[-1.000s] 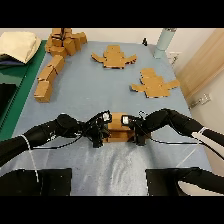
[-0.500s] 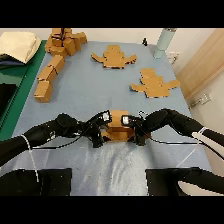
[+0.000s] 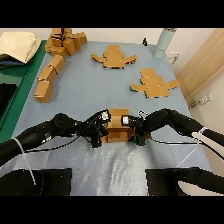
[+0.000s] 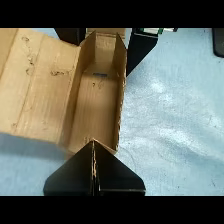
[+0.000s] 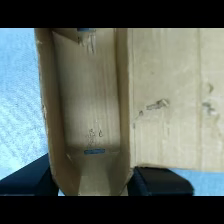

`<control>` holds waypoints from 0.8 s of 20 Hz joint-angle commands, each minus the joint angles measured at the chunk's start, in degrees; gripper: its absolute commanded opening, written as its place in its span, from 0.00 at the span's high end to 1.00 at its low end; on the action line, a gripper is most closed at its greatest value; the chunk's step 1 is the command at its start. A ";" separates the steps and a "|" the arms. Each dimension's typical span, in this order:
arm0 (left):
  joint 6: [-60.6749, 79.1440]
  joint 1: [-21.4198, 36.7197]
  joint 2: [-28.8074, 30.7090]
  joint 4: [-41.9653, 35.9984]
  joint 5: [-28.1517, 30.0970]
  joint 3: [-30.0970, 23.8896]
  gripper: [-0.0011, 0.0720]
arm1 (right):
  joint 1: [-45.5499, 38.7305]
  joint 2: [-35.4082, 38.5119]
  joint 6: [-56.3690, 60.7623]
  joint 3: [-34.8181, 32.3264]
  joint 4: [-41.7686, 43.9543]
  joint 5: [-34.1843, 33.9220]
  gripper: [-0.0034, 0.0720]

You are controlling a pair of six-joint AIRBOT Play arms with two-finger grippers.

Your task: Fold the box.

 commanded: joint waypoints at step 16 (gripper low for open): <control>-80.78 15.21 12.48 31.56 -14.40 -6.03 0.96 | 0.00 -0.02 0.00 0.07 0.02 0.00 0.35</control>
